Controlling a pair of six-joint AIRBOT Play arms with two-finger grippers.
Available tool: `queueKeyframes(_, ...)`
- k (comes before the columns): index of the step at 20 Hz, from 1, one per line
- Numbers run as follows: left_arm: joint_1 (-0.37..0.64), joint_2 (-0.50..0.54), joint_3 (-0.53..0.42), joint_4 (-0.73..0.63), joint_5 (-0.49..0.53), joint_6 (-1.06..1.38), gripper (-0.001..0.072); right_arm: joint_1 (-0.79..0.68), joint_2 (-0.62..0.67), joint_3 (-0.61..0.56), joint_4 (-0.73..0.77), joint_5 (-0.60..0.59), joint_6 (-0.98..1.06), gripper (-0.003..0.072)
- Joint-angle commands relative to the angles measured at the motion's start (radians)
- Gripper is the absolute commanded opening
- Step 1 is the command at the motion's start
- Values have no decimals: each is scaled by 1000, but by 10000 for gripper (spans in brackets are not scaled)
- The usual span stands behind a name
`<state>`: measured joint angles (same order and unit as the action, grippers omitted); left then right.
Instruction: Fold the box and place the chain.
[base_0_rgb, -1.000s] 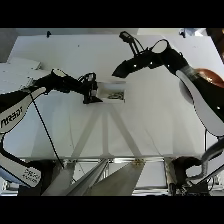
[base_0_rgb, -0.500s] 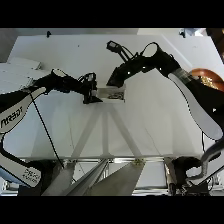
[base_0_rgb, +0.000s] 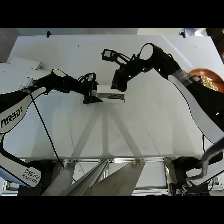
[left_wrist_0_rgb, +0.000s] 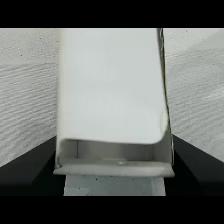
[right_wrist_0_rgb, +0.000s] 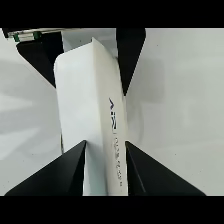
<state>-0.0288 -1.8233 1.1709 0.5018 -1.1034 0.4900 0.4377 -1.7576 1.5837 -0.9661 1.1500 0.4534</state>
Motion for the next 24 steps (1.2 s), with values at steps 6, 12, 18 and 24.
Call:
queueKeyframes(6, 0, 0, 0, 0, 0, 1, 413, 43, 2, -12, -138, -10, 74, 170)
queueKeyframes(12, 0, 0, 0, 0, 0, 0, 413, 77, 2, -12, -136, 60, 90, 171)
queueKeyframes(18, 0, 0, 0, 0, 0, 0, 413, 92, 2, -12, -139, 80, 101, 196)
queueKeyframes(24, 0, 0, 0, 0, 0, 0, 413, 109, 2, -68, -163, 64, 101, 199)
